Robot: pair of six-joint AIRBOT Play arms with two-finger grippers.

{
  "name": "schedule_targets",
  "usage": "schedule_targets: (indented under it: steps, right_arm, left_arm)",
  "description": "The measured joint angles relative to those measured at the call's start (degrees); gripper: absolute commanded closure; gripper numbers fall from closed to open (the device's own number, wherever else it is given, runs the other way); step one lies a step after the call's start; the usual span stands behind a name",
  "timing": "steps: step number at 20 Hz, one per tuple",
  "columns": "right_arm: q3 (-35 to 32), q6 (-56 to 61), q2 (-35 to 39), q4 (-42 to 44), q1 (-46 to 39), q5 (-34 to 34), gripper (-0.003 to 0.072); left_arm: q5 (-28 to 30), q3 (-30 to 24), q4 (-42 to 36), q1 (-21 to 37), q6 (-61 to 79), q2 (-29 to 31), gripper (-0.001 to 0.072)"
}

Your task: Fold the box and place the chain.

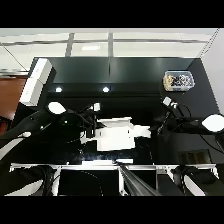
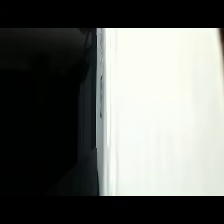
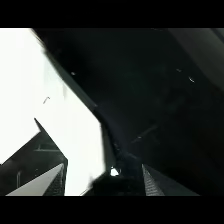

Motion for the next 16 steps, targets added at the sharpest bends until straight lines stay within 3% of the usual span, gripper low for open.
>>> schedule_targets:
  steps: [8,16]
  right_arm:
    - [-2.45,-0.61,-0.17,-2.43,7.17,-1.14,0.0134]
    - [-8.02,-4.94,-0.85,-3.41,16.57,-6.73,0.0134]
  left_arm:
    - [4.20,1.46,0.33,-1.77,1.95,-4.22,0.0682]
    - [4.04,1.64,0.20,-1.88,3.45,-5.42,0.0682]
